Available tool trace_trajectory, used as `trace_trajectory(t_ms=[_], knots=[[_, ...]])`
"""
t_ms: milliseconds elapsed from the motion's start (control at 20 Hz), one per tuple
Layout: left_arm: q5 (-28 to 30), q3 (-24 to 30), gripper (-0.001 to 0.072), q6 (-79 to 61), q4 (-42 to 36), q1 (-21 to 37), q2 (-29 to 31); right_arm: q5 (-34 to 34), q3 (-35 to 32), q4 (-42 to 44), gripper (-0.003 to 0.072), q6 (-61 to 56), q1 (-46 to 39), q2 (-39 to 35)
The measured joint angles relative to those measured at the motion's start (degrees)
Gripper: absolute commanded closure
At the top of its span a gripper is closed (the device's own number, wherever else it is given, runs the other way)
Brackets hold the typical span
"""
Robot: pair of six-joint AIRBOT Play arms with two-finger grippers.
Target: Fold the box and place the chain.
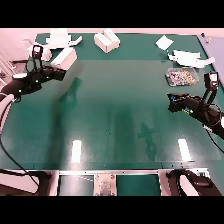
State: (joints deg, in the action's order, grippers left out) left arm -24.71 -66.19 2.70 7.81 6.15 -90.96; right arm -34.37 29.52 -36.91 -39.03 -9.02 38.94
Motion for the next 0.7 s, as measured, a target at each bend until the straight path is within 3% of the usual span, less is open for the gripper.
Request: trace_trajectory(t_ms=[450, 700], knots=[[8.63, 12.92, 0.0696, -1.44, -1.46, -1.16, 7.26, 0.33, -0.02, 1.4, 0.0682, 0.0, 0.0, 0.0], [13.07, 15.72, 0.0695, -2.62, -2.08, -4.11, 7.85, 0.35, -0.02, 1.77, 0.0682, 0.0, 0.0, 0.0]])
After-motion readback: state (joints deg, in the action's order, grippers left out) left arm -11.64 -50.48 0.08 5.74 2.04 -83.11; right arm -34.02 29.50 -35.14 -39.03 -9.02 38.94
